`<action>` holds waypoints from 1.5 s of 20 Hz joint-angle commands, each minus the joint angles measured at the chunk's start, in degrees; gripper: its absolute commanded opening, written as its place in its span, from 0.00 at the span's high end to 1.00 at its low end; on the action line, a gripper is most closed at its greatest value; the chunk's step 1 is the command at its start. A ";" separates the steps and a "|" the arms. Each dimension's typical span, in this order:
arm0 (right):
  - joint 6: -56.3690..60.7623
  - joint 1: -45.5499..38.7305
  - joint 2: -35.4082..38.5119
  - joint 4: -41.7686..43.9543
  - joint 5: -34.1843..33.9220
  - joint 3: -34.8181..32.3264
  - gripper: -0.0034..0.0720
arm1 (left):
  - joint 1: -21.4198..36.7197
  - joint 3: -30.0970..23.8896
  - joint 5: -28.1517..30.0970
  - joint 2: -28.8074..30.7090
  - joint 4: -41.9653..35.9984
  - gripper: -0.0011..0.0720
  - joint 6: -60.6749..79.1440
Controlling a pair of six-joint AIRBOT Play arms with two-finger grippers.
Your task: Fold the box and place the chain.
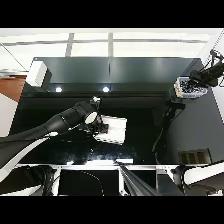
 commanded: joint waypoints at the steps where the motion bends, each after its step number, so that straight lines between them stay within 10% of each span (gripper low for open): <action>1: -1.03 -0.46 -0.74 1.42 -1.75 -1.27 0.48 | 0.00 0.02 0.00 -0.02 0.00 0.94 0.02; 7: 2.49 -0.44 -4.79 2.97 -9.09 -1.29 0.48 | 0.00 0.02 0.00 -0.02 0.00 0.94 0.02; 8: 2.34 -0.44 -4.85 2.95 -9.09 -1.27 0.85 | 0.00 0.02 0.00 -0.02 0.00 0.94 0.02; 9: 2.19 -0.46 -4.55 2.95 -8.76 -1.07 0.91 | 0.00 0.02 -0.02 -0.02 0.00 0.94 0.02; 30: -3.21 -2.25 27.02 7.93 -1.55 14.43 0.91 | 0.00 0.02 0.02 -0.02 -1.49 0.94 0.02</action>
